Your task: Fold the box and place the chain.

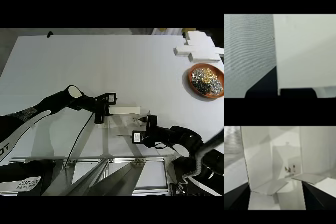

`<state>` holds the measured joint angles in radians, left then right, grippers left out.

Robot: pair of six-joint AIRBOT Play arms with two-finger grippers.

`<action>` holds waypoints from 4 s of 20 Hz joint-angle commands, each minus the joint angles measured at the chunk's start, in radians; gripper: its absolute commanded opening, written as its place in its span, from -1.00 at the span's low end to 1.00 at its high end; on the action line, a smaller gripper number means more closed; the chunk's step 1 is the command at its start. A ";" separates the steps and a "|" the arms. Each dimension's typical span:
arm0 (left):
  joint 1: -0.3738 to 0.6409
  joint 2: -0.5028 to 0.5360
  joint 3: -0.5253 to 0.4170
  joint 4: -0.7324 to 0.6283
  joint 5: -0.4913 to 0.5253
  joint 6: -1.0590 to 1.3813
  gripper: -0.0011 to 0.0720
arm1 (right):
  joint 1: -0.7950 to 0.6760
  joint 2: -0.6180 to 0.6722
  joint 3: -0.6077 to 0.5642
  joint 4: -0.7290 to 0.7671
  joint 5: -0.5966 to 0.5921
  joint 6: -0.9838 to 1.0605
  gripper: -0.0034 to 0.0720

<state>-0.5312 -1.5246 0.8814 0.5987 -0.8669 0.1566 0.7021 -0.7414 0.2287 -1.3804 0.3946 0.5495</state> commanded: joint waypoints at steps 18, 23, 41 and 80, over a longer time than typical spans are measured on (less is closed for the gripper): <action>0.000 0.000 0.000 0.000 -0.001 0.000 -0.94 | -0.423 -0.129 0.083 0.886 0.252 -0.925 0.91; 0.000 0.000 0.000 0.000 -0.001 0.001 -0.94 | -0.500 -0.185 0.083 0.901 0.334 -0.976 0.85; 0.000 0.000 0.000 0.000 -0.001 0.000 -0.94 | -0.581 -0.515 0.206 1.017 0.521 -1.188 0.79; 0.000 0.000 0.000 0.000 -0.001 0.000 -0.94 | -0.538 -0.629 0.251 1.009 0.478 -1.135 0.90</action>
<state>-0.5312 -1.5246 0.8814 0.5987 -0.8677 0.1570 0.1631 -1.3701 0.4793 -0.3637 0.8848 -0.6075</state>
